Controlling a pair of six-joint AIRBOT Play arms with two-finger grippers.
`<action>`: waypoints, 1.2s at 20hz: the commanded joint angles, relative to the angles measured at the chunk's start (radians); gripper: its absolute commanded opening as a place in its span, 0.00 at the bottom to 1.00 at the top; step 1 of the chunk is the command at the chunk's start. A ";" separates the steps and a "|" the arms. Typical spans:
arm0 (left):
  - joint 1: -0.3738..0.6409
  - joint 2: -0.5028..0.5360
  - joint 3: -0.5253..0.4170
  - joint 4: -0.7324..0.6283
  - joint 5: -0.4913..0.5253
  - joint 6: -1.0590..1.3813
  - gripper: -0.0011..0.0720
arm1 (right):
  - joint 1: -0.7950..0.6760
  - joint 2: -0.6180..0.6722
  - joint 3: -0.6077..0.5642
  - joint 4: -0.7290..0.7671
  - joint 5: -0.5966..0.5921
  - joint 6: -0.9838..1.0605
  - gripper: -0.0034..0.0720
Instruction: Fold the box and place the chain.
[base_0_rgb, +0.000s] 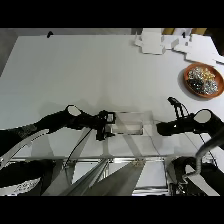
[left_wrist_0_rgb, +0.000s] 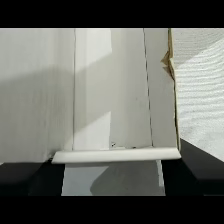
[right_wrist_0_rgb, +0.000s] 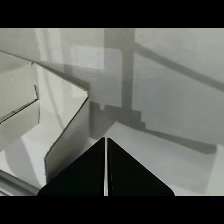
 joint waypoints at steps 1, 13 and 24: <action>0.000 0.001 0.000 0.000 0.000 0.000 0.30 | 0.069 -0.010 -0.023 0.086 -0.058 -0.004 0.07; 0.000 0.001 0.000 0.000 0.000 0.000 0.30 | 0.126 0.156 -0.022 0.143 -0.049 -0.006 0.40; 0.000 0.001 0.000 0.000 0.000 0.000 0.30 | 0.126 0.156 -0.022 0.187 -0.019 -0.007 0.42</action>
